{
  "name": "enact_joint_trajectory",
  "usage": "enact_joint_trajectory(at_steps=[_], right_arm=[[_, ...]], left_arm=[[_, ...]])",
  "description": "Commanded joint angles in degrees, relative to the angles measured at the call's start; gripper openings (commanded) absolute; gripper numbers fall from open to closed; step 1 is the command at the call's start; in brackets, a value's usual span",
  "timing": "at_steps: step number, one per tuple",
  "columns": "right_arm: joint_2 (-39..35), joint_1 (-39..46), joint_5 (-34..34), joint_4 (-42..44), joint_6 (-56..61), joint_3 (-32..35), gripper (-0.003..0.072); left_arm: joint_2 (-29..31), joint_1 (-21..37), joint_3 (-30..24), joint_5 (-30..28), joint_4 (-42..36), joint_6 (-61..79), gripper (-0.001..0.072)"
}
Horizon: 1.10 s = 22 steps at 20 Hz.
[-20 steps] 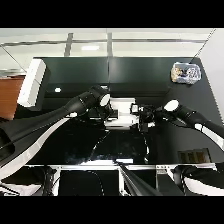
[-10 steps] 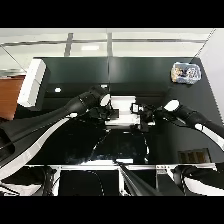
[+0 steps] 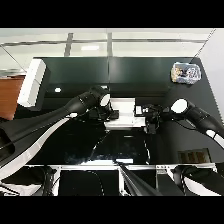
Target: Fold the box and place the chain.
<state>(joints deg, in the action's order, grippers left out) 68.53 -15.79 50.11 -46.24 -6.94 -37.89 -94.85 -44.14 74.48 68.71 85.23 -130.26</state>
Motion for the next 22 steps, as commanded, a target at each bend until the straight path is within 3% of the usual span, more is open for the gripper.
enact_joint_trajectory(at_steps=[1, 6, 10, 16, 19, 22], right_arm=[[-0.7, 0.0, -0.2, 1.2, 0.2, 0.0, 0.0718], [-0.3, 0.0, -1.9, 2.9, -1.1, 0.0, 0.0711], [0.2, 0.0, -1.6, 4.3, -1.0, 0.1, 0.0229], [2.9, -2.9, -3.9, 14.6, -1.0, 0.1, 0.0233], [4.4, -7.0, -9.2, 15.8, 0.8, 0.1, 0.0233], [4.4, -6.7, -10.1, 15.6, 5.8, 0.1, 0.0233]], left_arm=[[0.0, 0.0, 0.0, 1.9, 0.6, 0.1, 0.0027], [0.0, 0.0, 0.0, 1.9, 0.6, 0.1, 0.0027], [0.0, 0.0, 0.0, 2.1, 0.6, 0.1, 0.0028], [0.0, 0.0, 0.0, 2.3, 0.6, 0.1, 0.0028], [0.0, 0.0, 0.0, 2.3, 0.6, 0.1, 0.0028], [0.0, 0.0, 0.0, 2.3, 0.6, 0.1, 0.0028]])
